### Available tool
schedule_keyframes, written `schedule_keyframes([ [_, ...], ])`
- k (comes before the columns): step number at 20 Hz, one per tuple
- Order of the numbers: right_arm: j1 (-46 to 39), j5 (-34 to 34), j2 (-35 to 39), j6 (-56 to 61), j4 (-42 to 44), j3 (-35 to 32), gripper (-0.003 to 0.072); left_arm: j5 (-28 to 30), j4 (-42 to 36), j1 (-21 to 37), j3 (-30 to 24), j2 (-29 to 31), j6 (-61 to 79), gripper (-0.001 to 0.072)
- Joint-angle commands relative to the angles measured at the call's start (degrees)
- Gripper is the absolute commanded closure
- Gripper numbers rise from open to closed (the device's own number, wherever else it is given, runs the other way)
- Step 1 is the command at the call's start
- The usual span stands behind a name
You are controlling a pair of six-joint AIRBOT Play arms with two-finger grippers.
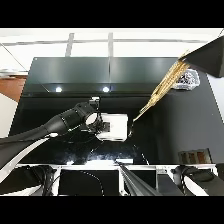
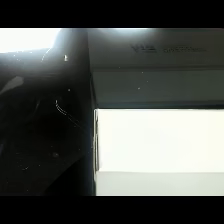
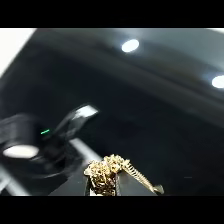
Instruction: Fold the box and place the chain.
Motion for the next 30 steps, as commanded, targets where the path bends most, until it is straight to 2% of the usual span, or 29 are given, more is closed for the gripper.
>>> schedule_keyframes([
  [1, 5.8, -2.9, -0.9, 0.3, 6.1, -1.0, 0.0653, 0.0, 0.0, 0.0, 0.0, 0.0, 0.0, 0.0681],
  [4, 8.8, -5.6, -2.0, 0.3, 9.2, -1.0, 0.0653, 0.0, 0.0, 0.0, 0.0, 0.0, 0.0, 0.0681],
  [8, 12.9, -6.6, -3.8, 0.7, 9.2, -1.0, 0.0652, 0.0, 0.0, 0.0, 0.0, 0.0, 0.0, 0.0681],
  [12, 14.3, -6.1, -4.6, 2.7, 3.0, -3.3, 0.0653, 0.0, 0.0, 0.0, 0.0, 0.0, 0.0, 0.0681],
  [15, 14.9, -6.1, -4.6, 2.8, 3.6, -9.1, 0.0653, 0.0, 0.0, 0.0, 0.0, 0.0, 0.0, 0.0681],
  [20, 20.2, -12.5, -5.0, 2.8, 2.9, -19.9, 0.0653, 0.0, 0.0, 0.0, 0.0, 0.0, 0.0, 0.0681],
  [24, 20.3, -12.7, -5.3, 5.2, -4.4, -25.7, 0.0652, 0.0, -0.1, 0.0, 0.0, 0.0, 0.0, 0.0681],
  [30, 22.1, -22.3, -6.1, 5.4, -0.9, -35.6, 0.0652, 0.5, 0.0, 0.0, 0.0, -0.5, 0.0, 0.0680],
])
